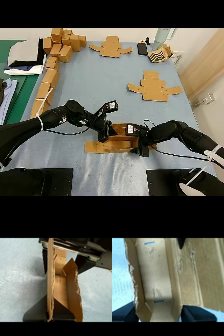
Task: Fold the box.
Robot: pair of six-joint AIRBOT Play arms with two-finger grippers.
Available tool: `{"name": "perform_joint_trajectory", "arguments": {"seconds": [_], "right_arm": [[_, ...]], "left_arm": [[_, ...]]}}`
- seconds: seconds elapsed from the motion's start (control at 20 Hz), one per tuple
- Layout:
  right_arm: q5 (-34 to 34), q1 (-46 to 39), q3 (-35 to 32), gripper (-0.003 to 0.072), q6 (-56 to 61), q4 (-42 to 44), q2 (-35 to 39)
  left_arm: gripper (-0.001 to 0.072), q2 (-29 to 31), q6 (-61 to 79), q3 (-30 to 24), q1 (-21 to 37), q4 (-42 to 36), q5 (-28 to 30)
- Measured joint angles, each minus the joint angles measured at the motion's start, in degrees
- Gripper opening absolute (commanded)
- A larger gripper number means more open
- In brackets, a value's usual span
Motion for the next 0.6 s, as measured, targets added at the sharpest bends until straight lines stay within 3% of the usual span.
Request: {"name": "perform_joint_trajectory", "arguments": {"seconds": [0.35, 0.5, 0.6], "right_arm": [[0.04, -0.02, -0.46, 0.0720, -2.91, 2.86, -1.86], [0.07, -0.04, -0.46, 0.0636, -3.23, 3.39, -2.23], [0.07, -0.04, -0.46, 0.0636, -3.30, 3.56, -2.34]], "left_arm": [[0.0014, 0.00, 0.00, 0.00, 0.00, 0.00, 0.00], [0.0014, 0.00, 0.00, 0.00, 0.00, 0.00, 0.00], [0.0014, 0.00, 0.00, 0.00, 0.00, 0.00, 0.00]]}}
